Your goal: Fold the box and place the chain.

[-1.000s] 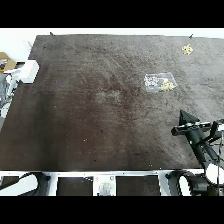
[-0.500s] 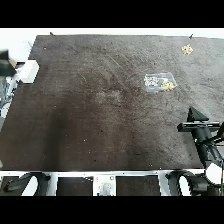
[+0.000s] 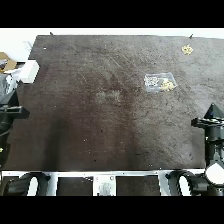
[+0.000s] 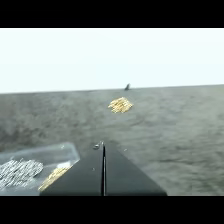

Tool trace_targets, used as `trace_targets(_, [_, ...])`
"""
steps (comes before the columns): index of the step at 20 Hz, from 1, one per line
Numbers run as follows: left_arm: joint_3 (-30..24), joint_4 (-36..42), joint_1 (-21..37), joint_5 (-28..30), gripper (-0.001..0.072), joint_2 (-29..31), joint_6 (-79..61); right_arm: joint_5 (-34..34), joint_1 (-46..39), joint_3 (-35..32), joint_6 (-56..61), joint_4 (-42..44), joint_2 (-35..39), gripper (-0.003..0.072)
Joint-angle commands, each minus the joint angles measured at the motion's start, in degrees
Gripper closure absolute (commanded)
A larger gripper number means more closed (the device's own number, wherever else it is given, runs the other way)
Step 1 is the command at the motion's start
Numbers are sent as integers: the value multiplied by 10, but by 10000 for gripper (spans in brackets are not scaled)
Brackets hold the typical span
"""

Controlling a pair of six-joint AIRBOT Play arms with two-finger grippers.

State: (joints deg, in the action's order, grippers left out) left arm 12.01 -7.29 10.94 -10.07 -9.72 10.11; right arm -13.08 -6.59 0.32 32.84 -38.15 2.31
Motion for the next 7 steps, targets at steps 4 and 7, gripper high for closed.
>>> trace_targets(4, [-28, 2, -1, 41, 699, 21, 3, -142, 0, 0, 0, -2, 0, 682])
trace_targets(7, [-29, 2, -1, 9, 699, 21, 3, -185, 0, 0, 0, -2, 0, 682])
